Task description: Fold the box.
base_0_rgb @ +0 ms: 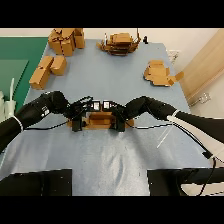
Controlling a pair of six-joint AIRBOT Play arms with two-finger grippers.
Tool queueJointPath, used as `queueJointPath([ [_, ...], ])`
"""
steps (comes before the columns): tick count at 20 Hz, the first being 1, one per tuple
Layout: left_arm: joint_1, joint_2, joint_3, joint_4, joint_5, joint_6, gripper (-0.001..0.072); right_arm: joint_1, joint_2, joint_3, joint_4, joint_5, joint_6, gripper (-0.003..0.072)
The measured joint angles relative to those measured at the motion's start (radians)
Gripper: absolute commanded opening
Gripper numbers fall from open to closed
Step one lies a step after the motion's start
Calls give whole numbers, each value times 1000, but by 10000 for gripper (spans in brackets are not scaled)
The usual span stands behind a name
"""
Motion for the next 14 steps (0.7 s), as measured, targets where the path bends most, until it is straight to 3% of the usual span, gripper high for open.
queueJointPath([
  [2, -8, -13, 0, -14, 11, 3, 329, 0, 0, 0, 0, 0, 0, 398],
  [14, -18, -52, 0, -43, 78, 12, 330, -2, -1, 0, -1, 0, 4, 372],
])
